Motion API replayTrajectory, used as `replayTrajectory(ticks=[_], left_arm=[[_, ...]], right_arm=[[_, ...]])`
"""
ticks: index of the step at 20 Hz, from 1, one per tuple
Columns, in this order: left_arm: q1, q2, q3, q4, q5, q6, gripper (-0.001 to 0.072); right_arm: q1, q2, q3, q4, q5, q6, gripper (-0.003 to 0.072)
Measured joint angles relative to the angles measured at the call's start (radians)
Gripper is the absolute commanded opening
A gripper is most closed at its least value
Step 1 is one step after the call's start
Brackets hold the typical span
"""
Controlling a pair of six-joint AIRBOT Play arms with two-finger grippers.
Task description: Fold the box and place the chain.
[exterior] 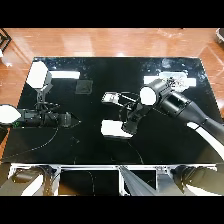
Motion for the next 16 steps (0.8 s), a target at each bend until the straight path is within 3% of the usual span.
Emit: replayTrajectory(ticks=[7, 16], left_arm=[[0.000, 0.000, 0.000, -0.003, 0.000, 0.000, 0.0621], [0.000, 0.000, 0.000, -0.002, 0.002, 0.003, 0.0621]], right_arm=[[0.052, 0.006, 0.000, -0.084, -0.031, 0.055, 0.0710], [0.059, 0.002, -0.024, -0.074, -0.045, 0.027, 0.0710]])
